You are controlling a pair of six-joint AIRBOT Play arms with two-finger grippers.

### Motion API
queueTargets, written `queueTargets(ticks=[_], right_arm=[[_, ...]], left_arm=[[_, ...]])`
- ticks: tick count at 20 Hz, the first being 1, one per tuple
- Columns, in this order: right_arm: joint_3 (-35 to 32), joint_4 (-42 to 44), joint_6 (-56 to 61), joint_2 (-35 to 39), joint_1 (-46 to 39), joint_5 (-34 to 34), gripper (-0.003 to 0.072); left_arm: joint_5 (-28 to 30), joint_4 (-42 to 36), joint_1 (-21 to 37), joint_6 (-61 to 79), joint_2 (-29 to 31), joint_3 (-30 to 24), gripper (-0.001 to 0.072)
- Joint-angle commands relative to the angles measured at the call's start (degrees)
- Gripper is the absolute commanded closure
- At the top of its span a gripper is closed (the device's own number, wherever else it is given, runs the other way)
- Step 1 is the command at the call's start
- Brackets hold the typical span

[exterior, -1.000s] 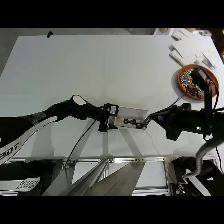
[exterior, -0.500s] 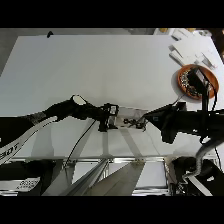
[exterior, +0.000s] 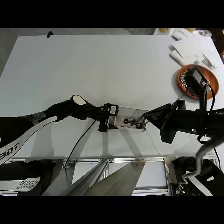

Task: Fold the box and place the chain.

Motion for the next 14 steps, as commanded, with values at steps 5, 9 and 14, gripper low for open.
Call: queueTargets(ticks=[5,9,14], right_arm=[[0.0,0.1,-2.7,-4.9,0.1,-0.3,0.0669],[0.0,0.6,-3.1,-10.3,0.1,-0.5,0.0669],[0.0,0.4,-3.1,-14.5,0.1,-1.2,0.0669]], left_arm=[[0.0,0.0,0.0,0.0,0.0,0.0,0.0671],[0.0,0.0,0.0,0.0,0.0,0.0,0.0671],[0.0,0.0,0.0,0.0,0.0,0.0,0.0671]])
